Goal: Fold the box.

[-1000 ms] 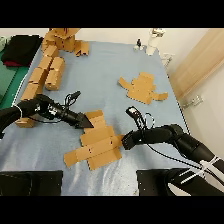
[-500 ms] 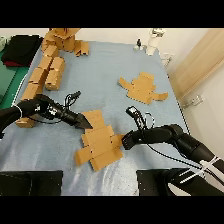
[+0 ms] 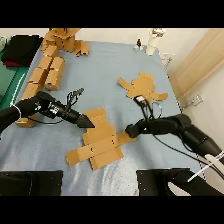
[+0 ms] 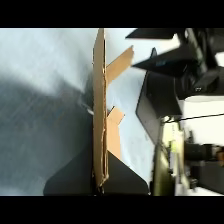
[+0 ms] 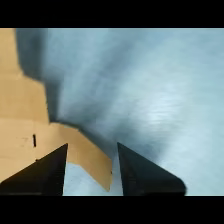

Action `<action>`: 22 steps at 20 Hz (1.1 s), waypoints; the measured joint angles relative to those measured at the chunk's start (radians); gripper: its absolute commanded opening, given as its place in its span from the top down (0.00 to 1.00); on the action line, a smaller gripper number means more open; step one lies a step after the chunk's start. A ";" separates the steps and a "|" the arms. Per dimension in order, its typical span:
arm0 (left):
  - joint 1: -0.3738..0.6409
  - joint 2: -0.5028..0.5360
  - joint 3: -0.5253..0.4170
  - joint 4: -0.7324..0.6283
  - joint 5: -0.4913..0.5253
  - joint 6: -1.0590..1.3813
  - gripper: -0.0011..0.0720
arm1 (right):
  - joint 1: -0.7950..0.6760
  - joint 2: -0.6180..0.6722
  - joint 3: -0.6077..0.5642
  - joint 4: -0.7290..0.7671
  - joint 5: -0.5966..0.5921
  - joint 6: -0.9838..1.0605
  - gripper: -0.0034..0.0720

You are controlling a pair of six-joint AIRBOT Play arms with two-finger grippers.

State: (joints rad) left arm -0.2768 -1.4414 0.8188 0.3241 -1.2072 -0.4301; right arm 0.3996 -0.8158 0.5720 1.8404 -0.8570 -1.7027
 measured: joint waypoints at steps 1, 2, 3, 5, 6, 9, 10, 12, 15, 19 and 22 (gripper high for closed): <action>-0.019 0.021 0.001 0.005 0.023 0.039 0.97 | -0.020 0.000 0.036 -0.022 -0.033 0.041 0.91; -0.040 0.044 0.002 0.010 0.053 0.084 0.97 | -0.036 0.000 0.068 -0.032 -0.065 0.073 0.95; -0.060 0.063 0.003 0.016 0.084 0.126 0.97 | -0.047 0.000 0.097 -0.031 -0.096 0.103 0.95; -0.099 0.093 0.005 0.032 0.148 0.215 0.97 | -0.059 0.000 0.134 0.017 -0.152 0.132 0.95; -0.118 0.103 0.008 0.046 0.177 0.258 0.97 | -0.061 0.000 0.145 0.054 -0.173 0.143 0.95; -0.172 0.120 0.019 0.101 0.248 0.362 0.97 | -0.036 0.000 0.161 0.144 -0.220 0.168 0.95; -0.192 0.127 0.022 0.119 0.274 0.394 0.97 | -0.022 -0.002 0.159 0.162 -0.231 0.183 0.95; -0.224 0.145 0.024 0.138 0.317 0.447 0.97 | 0.008 -0.002 0.144 0.179 -0.251 0.219 0.95; -0.251 0.183 0.027 0.148 0.356 0.492 0.97 | 0.043 -0.005 0.094 0.153 -0.260 0.302 0.95; -0.264 0.220 0.024 0.120 0.383 0.528 0.97 | 0.061 -0.007 0.010 0.082 -0.212 0.397 0.95; -0.275 0.229 0.000 0.101 0.424 0.543 0.97 | 0.066 -0.008 -0.027 0.005 -0.152 0.465 0.95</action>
